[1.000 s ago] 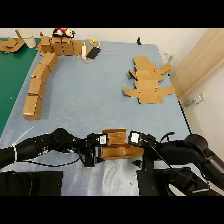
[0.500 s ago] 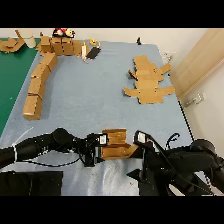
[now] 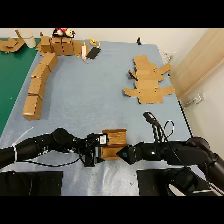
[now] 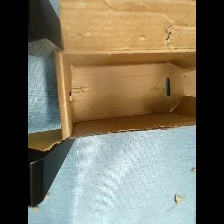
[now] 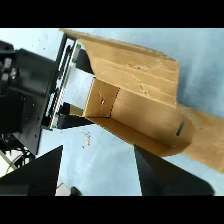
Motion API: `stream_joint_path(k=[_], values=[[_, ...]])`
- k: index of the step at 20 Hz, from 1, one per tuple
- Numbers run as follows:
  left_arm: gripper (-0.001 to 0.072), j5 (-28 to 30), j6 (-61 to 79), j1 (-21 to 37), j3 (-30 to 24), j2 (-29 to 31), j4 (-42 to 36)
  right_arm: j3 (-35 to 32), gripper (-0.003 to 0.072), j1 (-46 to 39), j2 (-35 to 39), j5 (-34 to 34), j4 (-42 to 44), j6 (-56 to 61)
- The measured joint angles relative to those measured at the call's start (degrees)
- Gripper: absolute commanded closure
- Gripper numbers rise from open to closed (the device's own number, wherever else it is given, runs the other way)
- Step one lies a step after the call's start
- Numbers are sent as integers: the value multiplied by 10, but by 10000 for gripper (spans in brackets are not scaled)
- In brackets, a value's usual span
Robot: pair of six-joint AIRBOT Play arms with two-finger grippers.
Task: Fold the box.
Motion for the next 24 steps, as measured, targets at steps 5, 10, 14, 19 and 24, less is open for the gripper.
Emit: stream_joint_path(k=[5, 10, 14, 19, 24], values=[[118, -1, 0, 0, 0, 0, 0, 0, -19, 0, -30, 15, 1, 42], [118, -4, -1, 0, 0, 5, 6, 0, -20, 0, -45, 28, 1, 56], [118, -4, -36, 0, 0, 28, 67, 0, -19, 0, -50, 31, 1, 58], [118, -4, -155, 5, 0, 59, 195, 0, -19, 0, -51, 44, 1, 60], [116, -4, -218, 33, 0, 69, 245, 0, -20, 0, -51, 56, -2, 60]])
